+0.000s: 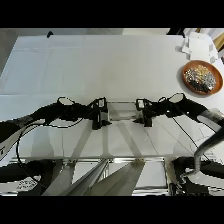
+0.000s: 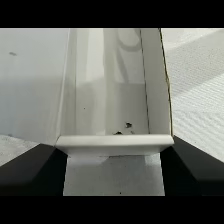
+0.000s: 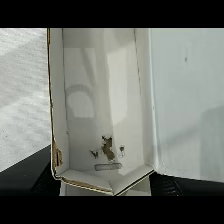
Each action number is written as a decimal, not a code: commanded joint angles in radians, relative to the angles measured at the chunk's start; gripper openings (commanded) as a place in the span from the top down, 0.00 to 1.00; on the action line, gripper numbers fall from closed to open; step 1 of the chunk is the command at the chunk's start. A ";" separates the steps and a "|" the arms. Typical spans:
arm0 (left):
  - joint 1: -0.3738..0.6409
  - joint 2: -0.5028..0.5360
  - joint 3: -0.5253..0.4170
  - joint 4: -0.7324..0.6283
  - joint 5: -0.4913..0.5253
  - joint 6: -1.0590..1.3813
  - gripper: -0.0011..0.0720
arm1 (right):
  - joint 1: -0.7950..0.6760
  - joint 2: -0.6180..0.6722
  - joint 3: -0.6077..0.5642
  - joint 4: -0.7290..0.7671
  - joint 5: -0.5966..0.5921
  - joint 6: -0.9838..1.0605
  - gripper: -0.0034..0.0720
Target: Fold the box and place the chain.
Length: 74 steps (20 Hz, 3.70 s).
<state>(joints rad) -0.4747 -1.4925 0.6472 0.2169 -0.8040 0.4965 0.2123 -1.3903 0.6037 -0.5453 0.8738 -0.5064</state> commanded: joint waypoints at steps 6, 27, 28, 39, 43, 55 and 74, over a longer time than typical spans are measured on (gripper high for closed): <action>0.000 0.001 0.001 0.000 0.004 0.000 0.80 | 0.001 0.000 0.001 0.000 0.002 0.000 0.35; 0.000 0.001 0.001 0.000 0.004 0.000 0.80 | -0.033 0.069 0.001 -0.128 0.029 0.229 0.05; 0.000 0.001 0.001 0.000 0.003 0.000 0.80 | -0.051 0.097 0.001 -0.174 0.044 0.298 0.05; 0.000 0.001 0.001 0.000 0.003 0.000 0.80 | -0.146 0.374 0.001 -0.043 0.433 0.700 0.93; 0.000 0.001 0.001 0.000 0.003 0.000 0.80 | -0.050 0.372 0.001 0.169 0.193 0.781 0.93; 0.000 0.001 0.001 0.000 0.003 0.000 0.80 | 0.116 0.161 0.001 0.083 -0.443 1.086 0.93; 0.000 0.001 0.001 0.000 0.003 0.000 0.80 | -0.045 0.381 0.073 -0.574 0.090 1.064 0.93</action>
<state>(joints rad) -0.4751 -1.4921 0.6476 0.2173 -0.8009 0.4961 0.1955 -1.0340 0.6865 -1.0069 0.8783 0.6968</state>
